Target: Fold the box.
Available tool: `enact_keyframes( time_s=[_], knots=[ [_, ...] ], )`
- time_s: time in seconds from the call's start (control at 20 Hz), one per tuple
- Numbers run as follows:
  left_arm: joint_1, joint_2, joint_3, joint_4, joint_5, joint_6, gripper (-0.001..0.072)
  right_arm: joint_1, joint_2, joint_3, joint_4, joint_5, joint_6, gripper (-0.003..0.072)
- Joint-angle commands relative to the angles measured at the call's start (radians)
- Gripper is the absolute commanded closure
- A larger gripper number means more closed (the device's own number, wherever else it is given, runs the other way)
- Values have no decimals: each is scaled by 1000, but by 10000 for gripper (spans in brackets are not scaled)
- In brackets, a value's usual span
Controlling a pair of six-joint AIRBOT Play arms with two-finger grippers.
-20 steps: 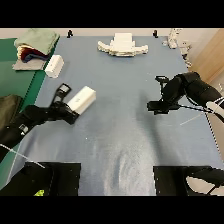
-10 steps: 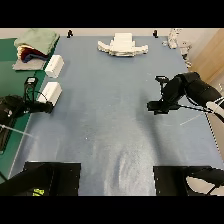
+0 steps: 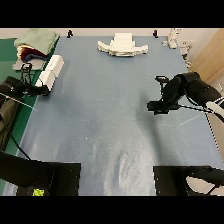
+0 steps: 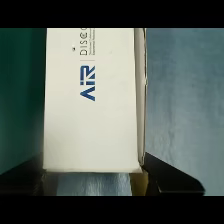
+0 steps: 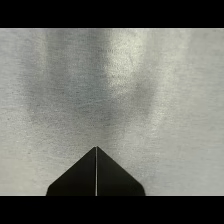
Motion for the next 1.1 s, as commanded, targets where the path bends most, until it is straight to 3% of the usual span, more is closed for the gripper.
enact_keyframes(
  time_s=[0.0,0.3,1.05],
  knots=[
    [-32,-139,168,-2,-13,-37,270,0,0,1,0,0,0,683],
    [-73,-253,312,-2,-10,-49,270,0,0,1,0,0,0,683],
    [-75,-260,320,-6,4,-45,270,0,0,1,0,0,0,683]
  ],
)
